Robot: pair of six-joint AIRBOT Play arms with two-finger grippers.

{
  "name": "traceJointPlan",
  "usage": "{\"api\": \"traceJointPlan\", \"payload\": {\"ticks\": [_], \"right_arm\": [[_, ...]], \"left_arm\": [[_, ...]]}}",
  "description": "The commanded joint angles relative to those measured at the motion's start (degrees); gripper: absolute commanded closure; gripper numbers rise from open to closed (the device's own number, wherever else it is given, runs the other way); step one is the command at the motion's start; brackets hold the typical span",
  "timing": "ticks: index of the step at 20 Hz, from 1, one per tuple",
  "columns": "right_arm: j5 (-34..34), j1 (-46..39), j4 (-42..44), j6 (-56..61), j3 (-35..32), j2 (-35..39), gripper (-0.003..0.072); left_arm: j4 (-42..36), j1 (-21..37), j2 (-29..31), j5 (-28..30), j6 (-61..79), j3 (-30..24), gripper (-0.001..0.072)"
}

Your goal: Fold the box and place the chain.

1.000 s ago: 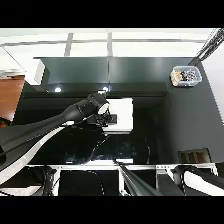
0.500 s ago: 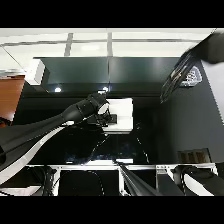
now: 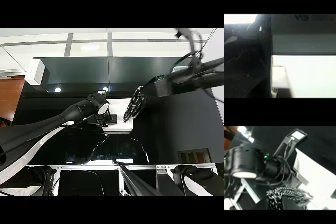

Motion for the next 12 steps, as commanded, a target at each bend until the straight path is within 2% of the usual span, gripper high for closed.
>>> {"api": "traceJointPlan", "payload": {"ticks": [1,6,12], "right_arm": [[-8.72,1.77,2.19,-0.59,-7.67,-0.17,0.0677],[-12.04,5.03,2.21,0.48,-13.86,-1.9,0.0677],[-16.87,7.93,1.44,1.88,-14.12,-3.34,0.0677]], "left_arm": [[0.02,0.07,0.04,0.04,0.0,-0.02,0.0682],[0.0,0.07,0.04,0.02,0.0,-0.02,0.0683],[0.0,0.07,0.04,0.02,0.0,-0.02,0.0682]]}}
